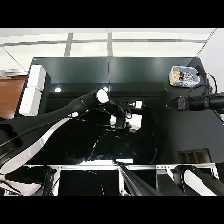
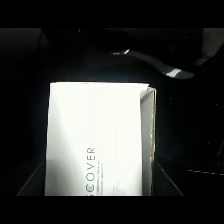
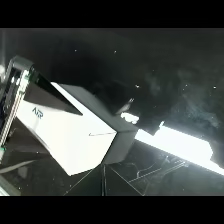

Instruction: Fold the box and place the chain.

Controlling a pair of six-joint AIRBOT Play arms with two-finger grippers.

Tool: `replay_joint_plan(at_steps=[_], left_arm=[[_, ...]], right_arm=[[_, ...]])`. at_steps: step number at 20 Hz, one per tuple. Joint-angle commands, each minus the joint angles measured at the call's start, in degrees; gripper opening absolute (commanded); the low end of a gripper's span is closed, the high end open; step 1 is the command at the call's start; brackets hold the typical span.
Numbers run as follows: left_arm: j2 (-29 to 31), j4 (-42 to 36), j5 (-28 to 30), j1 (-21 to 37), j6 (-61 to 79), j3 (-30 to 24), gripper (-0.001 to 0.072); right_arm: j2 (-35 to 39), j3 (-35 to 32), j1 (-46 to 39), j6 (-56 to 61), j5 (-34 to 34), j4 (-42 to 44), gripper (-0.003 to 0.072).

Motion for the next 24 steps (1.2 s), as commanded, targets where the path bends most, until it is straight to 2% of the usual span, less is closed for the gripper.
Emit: replay_joint_plan(at_steps=[1, 2, 3, 6, 9, 14, 18, 24], left_arm=[[0.0, 0.3, 1.2, -0.4, -0.2, 0.1, 0.0536], [0.0, 0.3, 0.7, -0.4, -1.2, 0.5, 0.0302], [0.1, 0.4, 0.3, -0.3, -4.3, 1.3, 0.0209], [2.1, 7.7, -0.7, 1.1, -18.3, 4.8, 0.0209], [7.3, 18.3, -3.7, 5.6, -33.2, 5.3, 0.0209], [14.1, 32.7, -19.6, 20.0, -54.5, 4.3, 0.0209], [20.1, 38.1, -26.3, 35.0, -64.5, -1.4, 0.0209], [30.8, 38.6, -27.2, 59.7, -68.3, -14.8, 0.0210]], right_arm=[[0.0, 0.0, 0.0, 0.0, -1.9, 0.0, 0.0011], [0.0, 0.0, 0.0, 0.0, -2.5, 0.0, 0.0012], [0.0, 0.0, 0.0, 0.0, -2.7, 0.0, 0.0012], [0.0, 0.0, 0.0, 0.0, -2.7, -0.5, 0.0011], [0.0, 0.0, 0.0, 0.0, -3.0, -0.6, 0.0012], [0.0, 0.0, 0.0, 0.0, -2.9, -0.6, 0.0012], [0.0, 0.0, 0.0, 0.0, -2.9, -0.7, 0.0012], [0.0, 0.0, 0.0, 0.0, -3.4, -0.8, 0.0012]])
